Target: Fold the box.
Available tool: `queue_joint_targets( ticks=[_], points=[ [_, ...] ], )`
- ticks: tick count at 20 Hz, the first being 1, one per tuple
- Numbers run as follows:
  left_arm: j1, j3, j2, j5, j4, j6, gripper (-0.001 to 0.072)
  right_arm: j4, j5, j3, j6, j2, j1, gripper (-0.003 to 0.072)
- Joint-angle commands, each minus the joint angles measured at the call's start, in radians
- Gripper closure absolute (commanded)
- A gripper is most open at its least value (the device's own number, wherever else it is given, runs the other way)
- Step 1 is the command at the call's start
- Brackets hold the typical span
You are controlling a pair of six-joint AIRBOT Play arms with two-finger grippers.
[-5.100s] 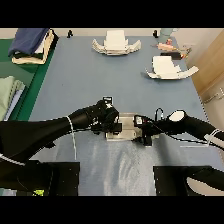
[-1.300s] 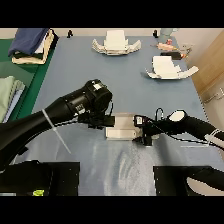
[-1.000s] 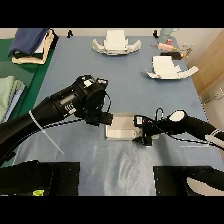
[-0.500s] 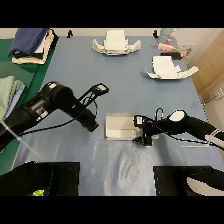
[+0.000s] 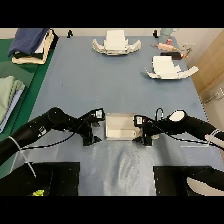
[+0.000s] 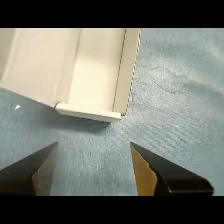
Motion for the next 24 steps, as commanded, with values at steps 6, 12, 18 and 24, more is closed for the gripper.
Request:
queue_joint_targets(
  ticks=[6,12,18,24],
  points=[
    [0.007,-0.007,-0.165,0.108,-0.257,0.310,0.0006,0.000,0.000,0.000,0.000,0.001,0.000,0.0179],
    [-0.005,0.016,-0.193,0.063,-0.249,0.362,0.0006,0.000,0.000,0.000,0.000,0.001,0.000,0.0179],
    [-0.027,0.016,-0.194,0.063,-0.245,0.388,0.0006,0.000,0.000,0.000,0.000,0.001,0.000,0.0178],
    [-0.068,0.023,-0.232,0.098,-0.275,0.388,0.0007,0.000,0.000,0.000,0.000,0.000,0.000,0.0179]
  ],
)
